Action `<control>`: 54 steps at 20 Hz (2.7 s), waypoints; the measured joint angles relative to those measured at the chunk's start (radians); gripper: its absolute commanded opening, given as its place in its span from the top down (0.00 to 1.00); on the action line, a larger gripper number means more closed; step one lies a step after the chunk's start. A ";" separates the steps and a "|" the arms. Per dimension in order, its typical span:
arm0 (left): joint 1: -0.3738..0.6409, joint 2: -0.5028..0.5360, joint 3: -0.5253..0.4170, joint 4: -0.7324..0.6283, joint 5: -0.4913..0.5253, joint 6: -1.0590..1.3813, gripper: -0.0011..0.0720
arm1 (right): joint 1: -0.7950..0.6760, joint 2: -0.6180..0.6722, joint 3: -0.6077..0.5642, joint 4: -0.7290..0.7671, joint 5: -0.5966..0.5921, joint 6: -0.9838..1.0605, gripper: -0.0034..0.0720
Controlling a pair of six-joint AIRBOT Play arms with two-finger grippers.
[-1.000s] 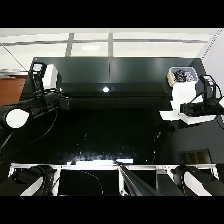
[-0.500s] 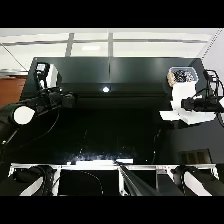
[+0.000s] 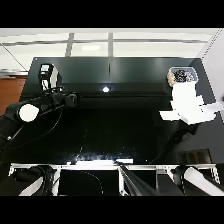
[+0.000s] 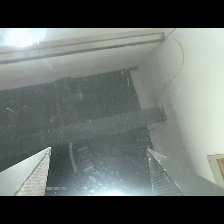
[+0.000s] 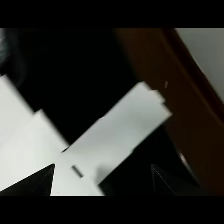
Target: Fold the box and place the chain.
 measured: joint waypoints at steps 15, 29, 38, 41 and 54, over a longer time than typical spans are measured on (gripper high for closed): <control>0.000 -0.002 0.000 -0.003 -0.003 0.000 0.02 | -0.427 -0.767 0.575 0.777 0.652 -0.508 0.01; 0.000 -0.002 0.000 -0.003 0.003 0.000 0.02 | -0.346 -0.924 0.684 0.833 0.835 -0.631 0.30; 0.000 -0.002 0.000 -0.003 0.003 0.000 0.02 | -0.305 -0.919 0.684 0.826 0.926 -0.686 0.89; 0.000 -0.002 0.000 -0.003 0.002 0.000 0.02 | -0.264 -0.879 0.653 0.832 0.941 -0.690 0.89; 0.000 -0.002 0.000 -0.063 0.004 0.000 0.02 | -0.013 -0.253 -0.077 0.918 0.595 -0.700 0.89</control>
